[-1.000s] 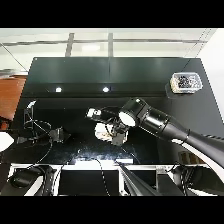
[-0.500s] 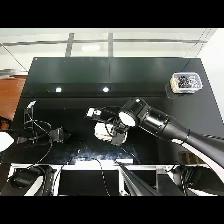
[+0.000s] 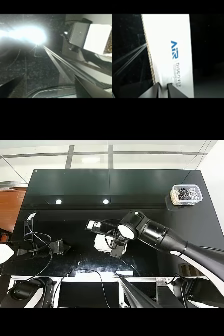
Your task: Fold the box and place the chain.
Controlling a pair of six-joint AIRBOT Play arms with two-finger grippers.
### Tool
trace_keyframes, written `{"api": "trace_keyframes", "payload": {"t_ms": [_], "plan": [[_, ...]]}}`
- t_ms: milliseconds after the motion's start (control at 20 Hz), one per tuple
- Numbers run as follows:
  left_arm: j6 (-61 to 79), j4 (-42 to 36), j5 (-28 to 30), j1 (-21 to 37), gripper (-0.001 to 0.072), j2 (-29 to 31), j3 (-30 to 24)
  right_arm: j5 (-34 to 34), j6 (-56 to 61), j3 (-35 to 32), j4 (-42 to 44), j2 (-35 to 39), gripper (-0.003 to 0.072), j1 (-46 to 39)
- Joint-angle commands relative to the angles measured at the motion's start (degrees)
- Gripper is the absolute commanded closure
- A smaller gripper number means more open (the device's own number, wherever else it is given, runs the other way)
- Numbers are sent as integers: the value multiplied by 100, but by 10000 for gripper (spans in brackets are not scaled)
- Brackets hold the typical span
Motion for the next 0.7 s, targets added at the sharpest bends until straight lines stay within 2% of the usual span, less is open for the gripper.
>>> {"api": "trace_keyframes", "payload": {"t_ms": [0, 450, 550, 650], "plan": [[2, 2, 7, 4, 1, 2, -2, -61, 22, -33, 44, -20, 547, 7], [2, 2, 22, 4, 0, 2, -2, -289, 361, -35, -33, -17, 557, 4], [2, 2, 22, 4, 1, 2, -2, -295, 363, -35, -26, -17, 621, 4], [2, 2, 22, 4, 1, 2, -2, -293, 363, -35, -28, -17, 621, 4]]}}
